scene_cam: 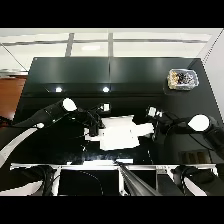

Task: Fold the box and place the chain.

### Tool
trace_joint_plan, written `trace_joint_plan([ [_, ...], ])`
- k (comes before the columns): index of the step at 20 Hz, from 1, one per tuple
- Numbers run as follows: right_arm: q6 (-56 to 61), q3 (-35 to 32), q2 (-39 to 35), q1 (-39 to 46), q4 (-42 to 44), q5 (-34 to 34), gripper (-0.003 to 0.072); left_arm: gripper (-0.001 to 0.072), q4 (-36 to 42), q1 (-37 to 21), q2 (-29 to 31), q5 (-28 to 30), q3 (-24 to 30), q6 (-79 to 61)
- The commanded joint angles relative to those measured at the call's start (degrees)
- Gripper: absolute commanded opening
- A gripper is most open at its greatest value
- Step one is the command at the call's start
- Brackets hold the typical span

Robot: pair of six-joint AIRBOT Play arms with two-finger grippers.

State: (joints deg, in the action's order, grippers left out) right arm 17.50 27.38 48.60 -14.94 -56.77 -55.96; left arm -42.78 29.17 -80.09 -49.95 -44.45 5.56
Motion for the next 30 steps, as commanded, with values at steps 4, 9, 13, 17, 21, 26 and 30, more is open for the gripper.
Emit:
trace_joint_plan([
  [4,-3.45,-4.39,0.63,-7.78,0.87,0.00,0.0715,0.0026,-0.24,-0.04,-0.04,-0.04,-0.07,-0.07],
  [9,-4.76,-4.61,2.54,-8.81,1.16,0.96,0.0715,0.0026,-0.22,-0.04,-0.04,-0.02,-0.07,-0.04],
  [13,-8.44,-4.61,4.13,-9.35,4.33,3.43,0.0714,0.0026,-0.22,-0.04,-0.07,-0.04,-0.07,-0.04],
  [17,-11.98,-4.61,5.70,-14.21,6.16,8.17,0.0709,0.0027,-0.20,-0.04,-0.07,-0.07,-0.07,-0.04],
  [21,-12.15,-4.61,6.80,-18.78,6.69,12.81,0.0709,0.0027,-0.20,-0.04,-0.07,-0.04,-0.07,-0.04],
  [26,-9.11,-4.55,6.91,-18.75,8.09,14.53,0.0708,0.0027,-0.17,-0.04,-0.07,-0.09,-0.07,-0.02],
  [30,-7.39,-1.86,6.64,-18.36,7.54,15.13,0.0710,0.0027,-0.22,-0.04,-0.07,-0.17,-0.07,-0.04],
])
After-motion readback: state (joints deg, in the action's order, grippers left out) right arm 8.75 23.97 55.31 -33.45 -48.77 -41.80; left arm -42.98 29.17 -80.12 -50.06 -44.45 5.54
